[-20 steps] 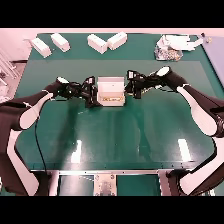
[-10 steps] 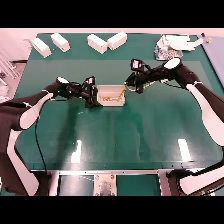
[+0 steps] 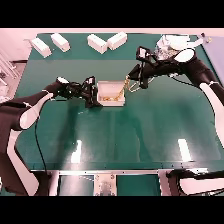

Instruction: Fold the box and place the chain.

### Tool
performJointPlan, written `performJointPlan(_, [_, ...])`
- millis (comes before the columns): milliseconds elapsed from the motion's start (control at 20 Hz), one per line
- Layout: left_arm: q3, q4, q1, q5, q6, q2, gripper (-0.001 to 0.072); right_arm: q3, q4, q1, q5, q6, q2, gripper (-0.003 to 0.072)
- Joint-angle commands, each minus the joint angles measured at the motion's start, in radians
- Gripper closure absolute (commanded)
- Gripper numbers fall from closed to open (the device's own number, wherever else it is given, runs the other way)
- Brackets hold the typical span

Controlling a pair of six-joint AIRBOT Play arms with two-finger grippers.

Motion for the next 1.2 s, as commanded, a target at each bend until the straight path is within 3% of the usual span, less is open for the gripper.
performJointPlan(0, [0.001,0.0,0.0,0.0,0.0,0.0,0.0196,0.0,-0.013,0.001,0.011,0.068,0.059,0.0676])
performJointPlan(300, [0.001,0.0,0.0,0.0,0.0,0.0,0.0196,0.0,-0.011,0.019,0.017,0.145,0.183,0.0676])
performJointPlan(600, [0.001,0.0,0.0,0.0,0.0,0.0,0.0196,0.0,-0.011,0.128,0.016,0.158,0.215,0.0676])
performJointPlan(900, [0.001,0.0,0.0,0.0,0.0,0.0,0.0196,-0.068,0.005,0.184,-0.067,0.163,0.178,0.0676])
performJointPlan(1150, [0.001,0.0,0.0,0.0,0.0,0.0,0.0196,-0.105,0.011,0.183,-0.148,0.162,0.052,0.0676])
